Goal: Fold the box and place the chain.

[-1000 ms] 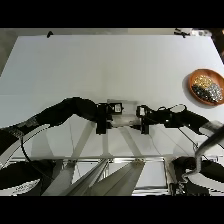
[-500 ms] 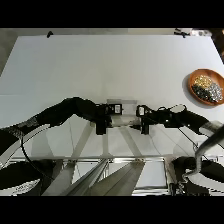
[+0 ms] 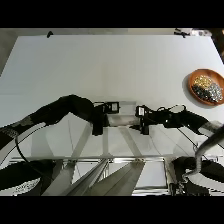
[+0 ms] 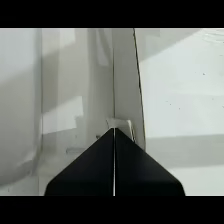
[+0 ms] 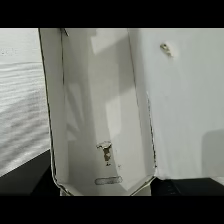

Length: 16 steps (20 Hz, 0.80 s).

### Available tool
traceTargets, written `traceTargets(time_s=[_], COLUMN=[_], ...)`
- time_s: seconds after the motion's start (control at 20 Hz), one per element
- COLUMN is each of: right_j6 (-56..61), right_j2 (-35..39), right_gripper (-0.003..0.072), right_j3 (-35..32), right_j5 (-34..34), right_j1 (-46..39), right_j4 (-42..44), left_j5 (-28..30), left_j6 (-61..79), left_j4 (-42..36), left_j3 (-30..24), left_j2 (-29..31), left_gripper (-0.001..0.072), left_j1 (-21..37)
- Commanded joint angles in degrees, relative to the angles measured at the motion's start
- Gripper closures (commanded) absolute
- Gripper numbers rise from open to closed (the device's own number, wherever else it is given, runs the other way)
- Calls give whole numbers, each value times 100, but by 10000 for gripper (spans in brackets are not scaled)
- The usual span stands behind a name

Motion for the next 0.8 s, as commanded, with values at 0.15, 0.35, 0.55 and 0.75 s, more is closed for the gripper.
traceTargets(time_s=[0.15, 0.35, 0.55, 0.75], right_j6=[-7, -7, -7, -7], right_j2=[7, 7, 7, 7], right_gripper=[344, 344, 344, 344], right_j3=[0, 0, 0, 0], right_j5=[9, 9, 9, 11], right_j1=[-2, -2, -2, -2], right_j4=[-4, -4, -4, -4], left_j5=[645, 1084, 1069, 793], left_j6=[-1460, -2374, -3407, -4444], left_j4=[-17, -199, -555, -767], left_j3=[0, -243, -1099, -1698], left_j2=[686, 1325, 1781, 1585], left_gripper=[707, 708, 707, 707], left_j1=[984, 1714, 2531, 2756])
